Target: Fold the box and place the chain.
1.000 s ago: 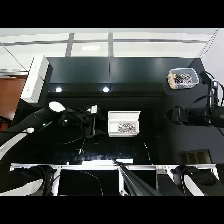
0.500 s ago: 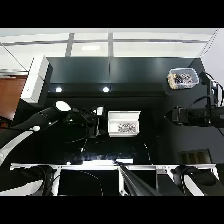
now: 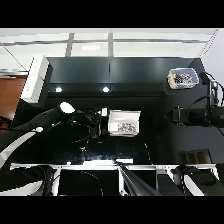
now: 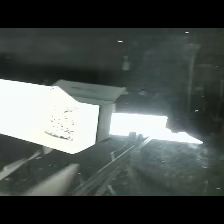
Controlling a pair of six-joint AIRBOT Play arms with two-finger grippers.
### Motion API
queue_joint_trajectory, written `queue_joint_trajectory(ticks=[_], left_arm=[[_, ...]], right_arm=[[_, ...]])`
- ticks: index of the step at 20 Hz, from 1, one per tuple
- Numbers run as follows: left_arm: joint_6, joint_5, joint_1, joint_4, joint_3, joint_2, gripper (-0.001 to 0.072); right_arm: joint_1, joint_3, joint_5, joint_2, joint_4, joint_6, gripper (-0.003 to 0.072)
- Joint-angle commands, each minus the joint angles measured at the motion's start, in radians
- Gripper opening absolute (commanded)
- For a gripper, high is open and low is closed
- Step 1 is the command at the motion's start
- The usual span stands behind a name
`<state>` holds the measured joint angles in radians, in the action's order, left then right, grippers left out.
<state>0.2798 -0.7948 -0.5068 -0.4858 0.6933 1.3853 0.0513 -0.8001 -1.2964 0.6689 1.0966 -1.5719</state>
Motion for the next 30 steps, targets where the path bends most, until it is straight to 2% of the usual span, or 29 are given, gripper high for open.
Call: queue_joint_trajectory(ticks=[1,2,5,8,11,13,16,20,25,30], left_arm=[[-0.009,0.008,-0.003,-0.008,0.001,0.001,0.0416],[-0.009,0.008,-0.003,-0.008,0.001,0.001,0.0368],[-0.009,0.008,-0.003,-0.008,0.001,0.001,0.035],[-0.009,0.009,-0.003,-0.008,0.001,0.001,0.035],[-0.009,0.009,-0.003,-0.007,0.001,0.001,0.035],[-0.009,0.01,-0.003,-0.007,0.001,0.001,0.035],[-0.009,0.01,-0.003,-0.008,0.001,0.001,0.0351],[-0.01,0.01,-0.003,-0.007,0.001,0.001,0.0351],[-0.011,0.01,-0.003,-0.007,0.001,0.001,0.0351],[-0.011,0.01,-0.003,-0.007,0.001,0.001,0.0351]], right_arm=[[0.0,0.001,0.024,0.002,0.044,0.066,0.0711],[0.002,0.001,0.039,0.009,0.043,0.105,0.0711],[0.014,0.0,0.174,0.101,-0.009,0.149,0.071],[0.017,-0.011,0.309,0.264,-0.341,0.436,0.0709],[0.02,-0.023,0.3,0.444,-0.552,0.643,0.0708],[0.04,-0.023,0.269,0.527,-0.603,0.757,0.0708],[0.106,-0.023,0.21,0.571,-0.555,0.901,0.0708],[0.161,-0.051,0.06,0.564,-0.365,0.969,0.0708],[0.174,-0.099,0.044,0.557,-0.335,1.134,0.0708],[0.253,-0.099,0.07,0.557,-0.275,1.151,0.0708]])
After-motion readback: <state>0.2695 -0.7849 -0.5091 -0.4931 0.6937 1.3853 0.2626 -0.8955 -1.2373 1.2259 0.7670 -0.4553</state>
